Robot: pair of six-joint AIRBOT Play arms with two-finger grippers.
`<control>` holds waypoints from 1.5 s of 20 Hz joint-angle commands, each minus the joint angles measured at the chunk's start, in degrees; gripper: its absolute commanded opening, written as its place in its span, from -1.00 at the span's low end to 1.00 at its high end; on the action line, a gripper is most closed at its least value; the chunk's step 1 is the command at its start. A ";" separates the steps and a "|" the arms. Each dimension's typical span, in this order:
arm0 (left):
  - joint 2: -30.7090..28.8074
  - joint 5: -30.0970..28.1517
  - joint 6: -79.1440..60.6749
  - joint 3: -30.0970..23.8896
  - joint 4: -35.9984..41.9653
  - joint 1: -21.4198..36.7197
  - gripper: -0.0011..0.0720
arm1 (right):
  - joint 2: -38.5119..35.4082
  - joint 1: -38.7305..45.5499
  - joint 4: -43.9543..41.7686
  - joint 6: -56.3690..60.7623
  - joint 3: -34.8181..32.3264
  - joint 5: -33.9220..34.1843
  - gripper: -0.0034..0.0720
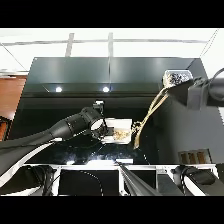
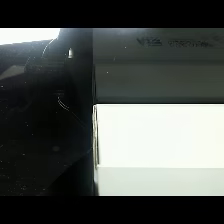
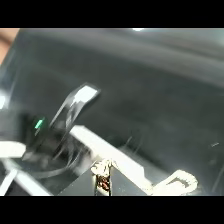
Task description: Fold the box and place the chain.
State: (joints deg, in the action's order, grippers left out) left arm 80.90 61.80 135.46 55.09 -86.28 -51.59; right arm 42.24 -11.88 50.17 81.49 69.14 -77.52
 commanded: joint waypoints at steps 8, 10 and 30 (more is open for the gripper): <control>0.02 -0.02 -0.02 0.00 -0.02 0.02 -0.89 | 0.26 -12.44 -4.68 0.76 -8.72 4.61 -0.89; 0.02 0.00 0.00 0.00 0.00 0.02 -0.89 | 0.26 -12.41 -5.03 0.76 -8.72 6.03 -0.89; 0.02 0.00 -0.02 0.00 -0.02 0.02 -0.89 | 13.86 -18.78 1.09 -1.33 -26.36 20.39 0.42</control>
State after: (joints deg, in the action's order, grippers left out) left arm 80.90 61.82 135.46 55.09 -86.28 -51.59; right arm 55.35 -31.59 49.32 81.32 42.78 -55.27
